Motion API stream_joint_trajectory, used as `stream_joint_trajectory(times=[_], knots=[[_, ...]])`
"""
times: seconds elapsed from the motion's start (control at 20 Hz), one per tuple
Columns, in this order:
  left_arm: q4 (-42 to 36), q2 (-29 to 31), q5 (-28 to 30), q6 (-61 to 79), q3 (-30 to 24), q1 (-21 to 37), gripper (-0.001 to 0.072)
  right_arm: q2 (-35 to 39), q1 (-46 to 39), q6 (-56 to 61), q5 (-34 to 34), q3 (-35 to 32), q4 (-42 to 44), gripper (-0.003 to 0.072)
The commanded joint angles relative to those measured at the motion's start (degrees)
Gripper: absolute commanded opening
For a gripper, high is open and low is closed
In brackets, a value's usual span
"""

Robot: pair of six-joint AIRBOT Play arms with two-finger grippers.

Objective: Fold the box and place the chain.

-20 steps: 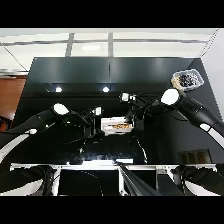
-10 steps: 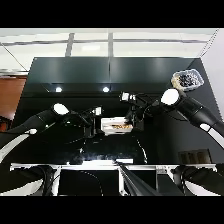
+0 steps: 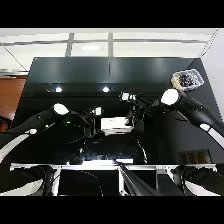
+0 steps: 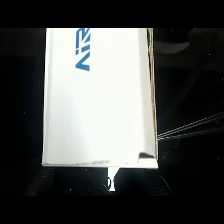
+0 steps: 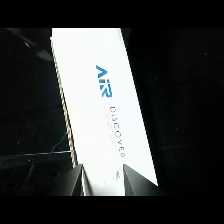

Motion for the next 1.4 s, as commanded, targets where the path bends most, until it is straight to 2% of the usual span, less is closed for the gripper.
stream_joint_trajectory(times=[0.0,0.1,0.15,0.45,0.55,1.35], knots=[[0.0,0.0,0.0,0.0,0.0,0.0,0.0396,0.0,0.0,0.2,-0.2,0.0,0.1,0.0314],[0.0,0.0,0.0,0.0,0.0,0.0,0.0396,0.0,0.0,0.2,-0.4,0.0,-0.2,0.0294],[0.0,0.0,0.0,0.0,0.0,0.0,0.0396,0.0,0.0,0.2,-0.4,0.0,-0.3,0.0224],[0.0,0.0,0.0,0.0,0.0,0.0,0.0396,-0.1,0.0,0.2,0.0,0.0,-0.3,0.0226],[0.0,0.0,0.0,0.0,0.0,0.0,0.0396,-0.2,0.5,0.2,0.2,-0.3,-0.3,0.0274],[0.0,0.0,0.0,0.0,0.0,0.0,0.0396,-0.2,3.1,0.8,-4.3,-3.7,-1.0,0.0273]])
